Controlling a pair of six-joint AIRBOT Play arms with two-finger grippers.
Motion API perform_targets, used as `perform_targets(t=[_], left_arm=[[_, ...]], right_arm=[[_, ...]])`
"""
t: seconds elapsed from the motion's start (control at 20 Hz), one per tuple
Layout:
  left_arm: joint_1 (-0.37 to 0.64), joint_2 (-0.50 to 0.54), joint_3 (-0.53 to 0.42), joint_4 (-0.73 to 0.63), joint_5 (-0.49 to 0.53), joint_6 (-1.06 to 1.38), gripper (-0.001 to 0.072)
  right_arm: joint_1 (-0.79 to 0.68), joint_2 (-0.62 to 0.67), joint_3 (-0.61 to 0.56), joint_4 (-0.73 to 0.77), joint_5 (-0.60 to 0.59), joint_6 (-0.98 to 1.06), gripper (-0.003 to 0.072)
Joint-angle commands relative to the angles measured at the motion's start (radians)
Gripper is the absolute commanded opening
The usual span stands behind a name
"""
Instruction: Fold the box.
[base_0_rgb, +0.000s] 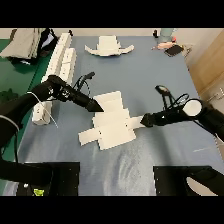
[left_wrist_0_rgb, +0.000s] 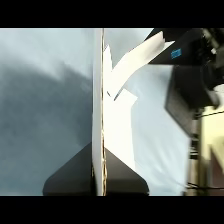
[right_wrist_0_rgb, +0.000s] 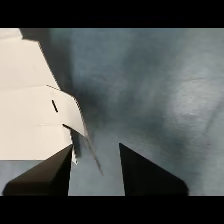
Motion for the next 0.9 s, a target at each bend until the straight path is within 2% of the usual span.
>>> perform_targets(t=[0.0,0.05,0.1,0.15,0.2,0.25,0.3,0.45,0.65,0.75,0.8,0.85], left_arm=[[-0.073,0.102,-0.008,-0.002,0.148,0.192,0.0013],[-0.1,0.12,-0.017,-0.002,0.164,0.225,0.0013],[-0.128,0.131,-0.029,-0.002,0.182,0.259,0.0013],[-0.157,0.139,-0.043,-0.002,0.206,0.295,0.0012],[-0.189,0.145,-0.063,-0.002,0.246,0.332,0.0013],[-0.217,0.15,-0.084,-0.003,0.293,0.362,0.0012],[-0.246,0.159,-0.109,-0.006,0.36,0.388,0.0012],[-0.317,0.22,-0.212,-0.071,0.554,0.519,0.0012],[-0.363,0.276,-0.352,-0.28,0.701,0.759,0.0012],[-0.363,0.276,-0.383,-0.302,0.724,0.789,0.0013],[-0.36,0.276,-0.386,-0.301,0.723,0.789,0.0013],[-0.361,0.28,-0.385,-0.302,0.719,0.789,0.0014]], right_arm=[[-0.081,0.053,0.113,-0.078,0.04,0.118,0.0463],[-0.089,0.064,0.146,-0.069,0.04,0.118,0.0432],[-0.087,0.073,0.178,-0.066,0.04,0.117,0.0316],[-0.087,0.076,0.201,-0.058,0.039,0.117,0.0257],[-0.087,0.076,0.217,-0.038,0.035,0.117,0.0256],[-0.087,0.076,0.219,-0.016,0.023,0.117,0.0204],[-0.087,0.075,0.219,0.006,0.018,0.117,0.018],[-0.085,0.074,0.219,0.013,0.021,0.116,0.018],[-0.085,0.074,0.211,0.043,0.03,0.115,0.0177],[-0.076,0.074,0.19,0.081,0.075,0.089,0.008],[-0.064,0.074,0.166,0.074,0.092,0.087,0.0068],[-0.05,0.074,0.136,0.068,0.093,0.087,0.0016]])
